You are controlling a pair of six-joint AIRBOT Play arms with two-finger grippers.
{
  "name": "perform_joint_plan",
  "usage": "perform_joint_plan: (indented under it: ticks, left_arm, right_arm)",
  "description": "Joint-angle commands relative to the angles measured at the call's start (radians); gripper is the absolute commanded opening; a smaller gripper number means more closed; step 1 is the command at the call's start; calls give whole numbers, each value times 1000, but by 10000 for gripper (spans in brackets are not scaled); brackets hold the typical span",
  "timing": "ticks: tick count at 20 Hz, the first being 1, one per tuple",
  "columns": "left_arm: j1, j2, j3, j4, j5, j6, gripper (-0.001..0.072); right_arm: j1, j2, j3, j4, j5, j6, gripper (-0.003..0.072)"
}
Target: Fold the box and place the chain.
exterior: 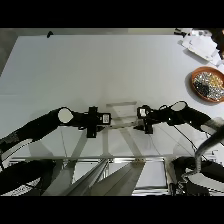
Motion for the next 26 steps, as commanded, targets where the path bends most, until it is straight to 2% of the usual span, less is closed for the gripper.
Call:
perform_joint_plan:
  ticks: [1, 8, 13, 14, 16, 17, 23, 26]
  left_arm:
    - [-23, -1, 0, -17, 15, 3, 204]
    - [-55, -1, 0, -41, 24, 2, 201]
    - [-57, -1, 0, -42, 85, 2, 197]
    - [-57, -1, 0, -49, 89, 2, 181]
    - [-61, -2, 0, -64, 92, 3, 36]
    - [-66, -2, 0, -65, 93, 3, 23]
    - [-122, -48, 0, -116, 119, 3, 31]
    - [-145, -65, 0, -165, 166, 3, 32]
  right_arm:
    - [0, 0, 0, 0, 0, 0, 459]
    - [0, 0, 0, 0, 0, 0, 459]
    - [0, 0, 0, 0, 0, 0, 459]
    - [0, 0, 0, 0, 0, 0, 459]
    - [0, 0, 0, 0, 0, 0, 459]
    - [0, 0, 0, 0, 0, 0, 459]
    - [0, 0, 0, 0, 0, 0, 459]
    - [0, 0, 0, 0, 0, 0, 459]
